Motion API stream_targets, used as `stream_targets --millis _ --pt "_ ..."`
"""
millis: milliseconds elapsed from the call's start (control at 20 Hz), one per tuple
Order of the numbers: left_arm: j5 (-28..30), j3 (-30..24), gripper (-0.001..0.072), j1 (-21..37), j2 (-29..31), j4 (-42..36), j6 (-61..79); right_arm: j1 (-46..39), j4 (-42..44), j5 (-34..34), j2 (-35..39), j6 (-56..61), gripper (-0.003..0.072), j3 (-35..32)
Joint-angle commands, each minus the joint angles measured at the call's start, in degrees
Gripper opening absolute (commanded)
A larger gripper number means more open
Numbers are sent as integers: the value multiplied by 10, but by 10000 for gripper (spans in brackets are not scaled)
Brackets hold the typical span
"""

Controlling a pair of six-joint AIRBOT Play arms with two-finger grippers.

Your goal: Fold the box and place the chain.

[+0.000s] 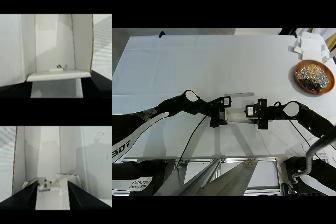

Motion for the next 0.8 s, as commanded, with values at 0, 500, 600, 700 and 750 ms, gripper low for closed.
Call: stream_targets --millis 0,500,600,700,750 --pt "0 0 310 0 0 0 0 1 2 1 0 4 412 0" --pt "0 0 310 0 0 0 0 -56 -142 81 146 451 13 0" --pt "0 0 310 0 0 0 0 -115 -161 125 167 608 13 0" --pt "-1 0 310 0 0 0 0 -173 -203 169 170 747 13 0" --pt "-2 0 310 0 0 0 0 -198 -223 184 170 790 13 0"
